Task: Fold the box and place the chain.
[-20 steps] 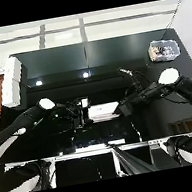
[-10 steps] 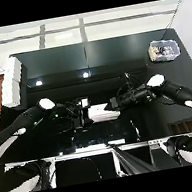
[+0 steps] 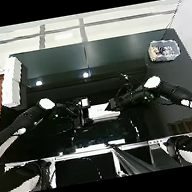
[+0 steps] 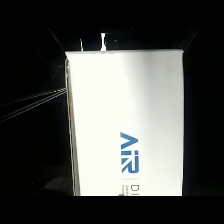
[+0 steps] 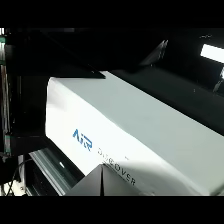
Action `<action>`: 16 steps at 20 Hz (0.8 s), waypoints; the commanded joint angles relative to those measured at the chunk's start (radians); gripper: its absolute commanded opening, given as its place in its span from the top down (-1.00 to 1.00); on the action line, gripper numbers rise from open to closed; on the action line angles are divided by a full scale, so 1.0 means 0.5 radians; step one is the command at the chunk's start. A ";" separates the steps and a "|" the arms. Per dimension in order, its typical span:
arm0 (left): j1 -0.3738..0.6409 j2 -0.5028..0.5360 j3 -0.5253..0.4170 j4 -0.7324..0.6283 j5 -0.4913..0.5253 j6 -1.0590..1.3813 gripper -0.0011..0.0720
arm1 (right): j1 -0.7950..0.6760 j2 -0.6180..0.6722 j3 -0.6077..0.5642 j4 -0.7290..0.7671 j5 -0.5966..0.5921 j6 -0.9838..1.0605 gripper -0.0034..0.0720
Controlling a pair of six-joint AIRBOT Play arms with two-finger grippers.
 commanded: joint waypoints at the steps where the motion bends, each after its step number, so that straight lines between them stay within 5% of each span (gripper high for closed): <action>1: 0.001 0.000 -0.001 0.002 -0.002 0.002 -0.02 | 0.002 -0.007 0.000 -0.033 -0.098 0.005 0.88; 8: 0.001 0.000 -0.001 0.002 0.005 0.002 -0.02 | -0.034 0.014 0.036 -0.027 0.069 -0.001 0.88; 13: 0.022 0.001 0.043 0.011 -0.019 -0.056 -0.02 | -0.479 0.327 0.194 -0.365 0.318 0.259 0.88; 14: 0.027 0.005 0.069 0.017 -0.047 -0.130 -0.11 | -0.607 0.422 0.194 -0.434 0.385 0.294 0.88; 16: 0.030 0.032 0.108 0.086 -0.081 -0.207 -1.00 | -0.857 0.603 0.194 -0.620 0.579 0.359 0.88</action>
